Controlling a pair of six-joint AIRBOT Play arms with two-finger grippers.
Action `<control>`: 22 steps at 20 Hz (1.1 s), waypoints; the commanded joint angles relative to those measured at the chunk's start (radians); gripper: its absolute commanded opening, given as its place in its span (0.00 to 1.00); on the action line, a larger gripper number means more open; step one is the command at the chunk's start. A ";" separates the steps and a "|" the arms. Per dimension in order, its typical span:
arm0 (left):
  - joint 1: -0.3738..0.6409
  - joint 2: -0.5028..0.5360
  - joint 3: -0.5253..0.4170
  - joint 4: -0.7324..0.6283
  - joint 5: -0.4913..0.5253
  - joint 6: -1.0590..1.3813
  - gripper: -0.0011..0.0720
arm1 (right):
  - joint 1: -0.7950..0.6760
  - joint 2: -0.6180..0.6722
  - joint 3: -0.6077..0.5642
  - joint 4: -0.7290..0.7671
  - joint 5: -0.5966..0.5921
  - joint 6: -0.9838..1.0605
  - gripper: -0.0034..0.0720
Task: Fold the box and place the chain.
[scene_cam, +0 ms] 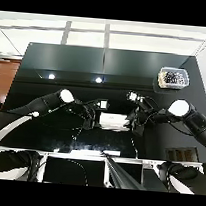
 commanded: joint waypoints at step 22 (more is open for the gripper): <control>0.000 0.000 0.001 0.000 0.000 0.000 0.69 | -0.166 0.068 -0.041 0.214 0.224 0.458 0.05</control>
